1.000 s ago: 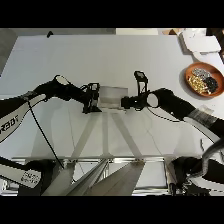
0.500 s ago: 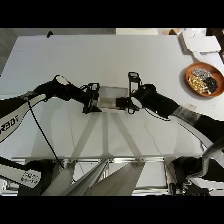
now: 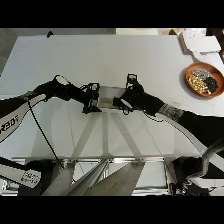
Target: Fold the box and place the chain.
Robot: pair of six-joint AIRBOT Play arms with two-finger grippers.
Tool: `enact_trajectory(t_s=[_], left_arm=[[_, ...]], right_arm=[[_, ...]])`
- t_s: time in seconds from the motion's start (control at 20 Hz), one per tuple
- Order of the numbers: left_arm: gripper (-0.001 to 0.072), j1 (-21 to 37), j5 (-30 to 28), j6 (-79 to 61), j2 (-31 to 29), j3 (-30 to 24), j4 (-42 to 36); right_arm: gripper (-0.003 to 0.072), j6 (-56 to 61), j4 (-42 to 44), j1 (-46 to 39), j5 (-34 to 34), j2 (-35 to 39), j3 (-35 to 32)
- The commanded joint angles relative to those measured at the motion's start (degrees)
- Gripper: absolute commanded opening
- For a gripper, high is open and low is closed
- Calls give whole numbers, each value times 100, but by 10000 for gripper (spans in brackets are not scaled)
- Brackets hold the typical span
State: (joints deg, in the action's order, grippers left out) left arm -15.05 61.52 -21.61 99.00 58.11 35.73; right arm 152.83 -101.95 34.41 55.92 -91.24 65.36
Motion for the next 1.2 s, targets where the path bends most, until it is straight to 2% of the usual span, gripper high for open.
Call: enact_trajectory(t_s=[0.0,0.1,0.15,0.25,0.55,0.7,0.85,1.0,1.15], left_arm=[[225,2,0,20,2,0,-11],[225,2,0,20,2,0,-11],[225,2,0,20,2,0,-11],[225,2,0,20,2,0,-11],[225,2,0,20,2,0,-9],[225,2,0,20,2,0,-11],[225,2,0,20,2,0,-11],[225,2,-2,20,2,0,-11],[225,2,0,20,2,0,-11]], right_arm=[[10,509,-155,15,24,-50,31],[12,507,-155,15,24,-48,31],[48,505,-131,15,48,-42,31],[346,400,-79,15,94,79,31],[359,205,57,-9,363,1342,31],[359,-192,-254,-293,560,1982,31],[359,-922,-481,-1099,1086,2573,31],[358,-2015,-503,-2330,1180,2957,31],[356,-3165,-535,-3713,1169,2946,28]])
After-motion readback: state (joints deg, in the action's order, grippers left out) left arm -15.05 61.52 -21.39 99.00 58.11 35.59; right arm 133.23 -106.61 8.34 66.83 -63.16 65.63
